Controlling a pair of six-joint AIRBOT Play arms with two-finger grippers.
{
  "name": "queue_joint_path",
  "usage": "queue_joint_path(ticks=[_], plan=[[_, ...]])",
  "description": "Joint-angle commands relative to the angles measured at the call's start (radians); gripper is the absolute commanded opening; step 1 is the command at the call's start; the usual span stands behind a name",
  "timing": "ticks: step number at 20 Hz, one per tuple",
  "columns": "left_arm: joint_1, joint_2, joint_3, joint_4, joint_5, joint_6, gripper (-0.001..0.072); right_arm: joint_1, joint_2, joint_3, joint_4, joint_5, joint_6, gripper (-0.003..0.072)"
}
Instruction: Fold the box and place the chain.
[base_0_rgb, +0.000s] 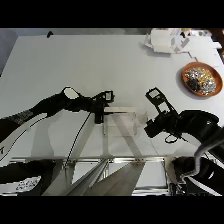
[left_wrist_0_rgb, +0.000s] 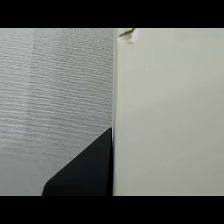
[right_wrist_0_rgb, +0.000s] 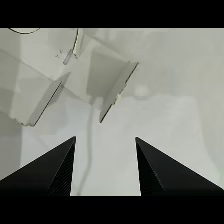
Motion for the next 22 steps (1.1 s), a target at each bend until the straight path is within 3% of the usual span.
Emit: queue_joint_path(ticks=[1,22], plan=[[0.000,-0.001,0.000,0.003,0.001,0.000,0.0009,0.000,0.000,0.001,0.007,0.000,-0.043,0.0418],[-0.001,-0.001,0.000,0.003,0.001,0.000,0.0008,0.000,0.000,0.001,0.039,0.000,-0.042,0.0410]])
